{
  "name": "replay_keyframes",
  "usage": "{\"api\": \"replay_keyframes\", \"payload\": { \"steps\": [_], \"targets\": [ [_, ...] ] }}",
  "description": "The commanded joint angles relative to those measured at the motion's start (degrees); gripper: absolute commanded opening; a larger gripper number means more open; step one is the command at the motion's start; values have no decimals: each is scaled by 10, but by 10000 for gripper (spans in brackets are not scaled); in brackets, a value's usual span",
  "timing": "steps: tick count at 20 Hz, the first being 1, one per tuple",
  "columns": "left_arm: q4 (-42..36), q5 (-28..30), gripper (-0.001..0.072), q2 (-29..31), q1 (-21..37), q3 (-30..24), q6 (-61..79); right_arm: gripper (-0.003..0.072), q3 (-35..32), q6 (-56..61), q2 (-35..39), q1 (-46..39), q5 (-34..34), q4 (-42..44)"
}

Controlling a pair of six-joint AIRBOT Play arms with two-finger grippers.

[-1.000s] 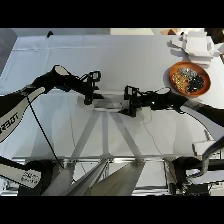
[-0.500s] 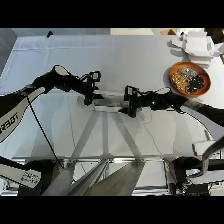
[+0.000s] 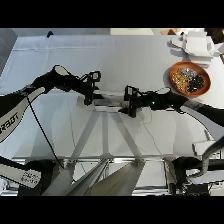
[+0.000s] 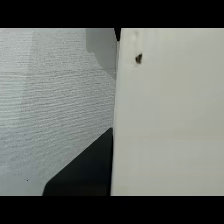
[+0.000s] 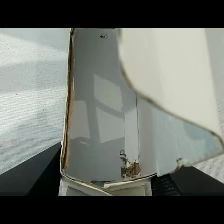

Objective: Fold the box and place the chain.

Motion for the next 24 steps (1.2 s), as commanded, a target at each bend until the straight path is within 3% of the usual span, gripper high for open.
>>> {"api": "replay_keyframes", "payload": {
  "steps": [1, 15, 16, 20, 24],
  "targets": [
    [0, 0, 11, 0, 0, 0, 0, 498, 1, 0, 0, 0, 0, 0],
    [0, 5, 14, 0, 1, 0, -3, 498, 1, 0, 0, 0, 0, 0],
    [0, 5, 30, 0, 1, 0, -5, 498, 1, 0, 0, 0, 0, 0],
    [0, 5, 219, 4, 1, 0, -20, 498, 1, 0, 0, 0, 0, 0],
    [0, -5, 231, 19, 18, 0, -26, 498, 1, 0, 0, 0, 0, 0]
  ]
}}
